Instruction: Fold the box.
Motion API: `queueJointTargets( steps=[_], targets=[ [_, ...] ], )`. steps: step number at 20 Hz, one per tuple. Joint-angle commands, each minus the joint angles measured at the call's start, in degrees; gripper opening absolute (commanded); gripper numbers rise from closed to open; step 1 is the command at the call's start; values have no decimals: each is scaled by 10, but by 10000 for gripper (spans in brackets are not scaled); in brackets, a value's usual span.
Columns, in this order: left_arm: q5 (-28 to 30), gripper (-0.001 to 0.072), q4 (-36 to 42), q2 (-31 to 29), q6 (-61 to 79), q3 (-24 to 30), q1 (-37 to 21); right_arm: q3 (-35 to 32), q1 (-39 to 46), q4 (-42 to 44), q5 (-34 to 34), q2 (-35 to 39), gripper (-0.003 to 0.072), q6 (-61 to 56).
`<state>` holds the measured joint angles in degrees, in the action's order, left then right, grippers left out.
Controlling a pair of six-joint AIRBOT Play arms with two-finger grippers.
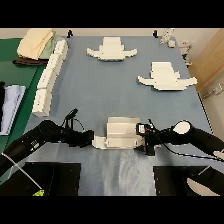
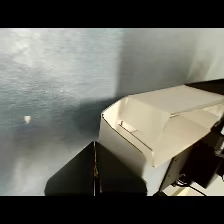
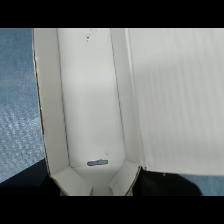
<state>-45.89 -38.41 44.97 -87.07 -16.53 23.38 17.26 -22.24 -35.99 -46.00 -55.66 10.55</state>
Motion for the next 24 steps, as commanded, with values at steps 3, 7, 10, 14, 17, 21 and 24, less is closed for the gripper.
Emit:
queueJointTargets(
  steps=[3, 7, 10, 14, 17, 21, 24],
  targets=[
    [27, 15, 33, 1, 7, -5, 46, 0, 0, 0, 0, 0, 490, 0],
    [24, 17, 59, 1, 26, -26, 53, 0, 0, 0, 0, 0, 490, 0],
    [32, 325, 56, 1, 19, -39, 51, 0, 0, 0, 0, 0, 490, 0],
    [39, 358, 57, 1, 16, -39, 53, 0, 0, 0, 0, 0, 489, 0],
    [48, 358, 73, 1, 16, -39, 55, 0, 0, 0, 0, 0, 490, 0],
    [49, 359, 68, 13, 13, -54, 93, 0, 0, 0, 0, 0, 490, 0],
    [59, 358, -26, 38, -89, -92, 141, 0, 0, 0, 0, 0, 490, 0]
  ],
)
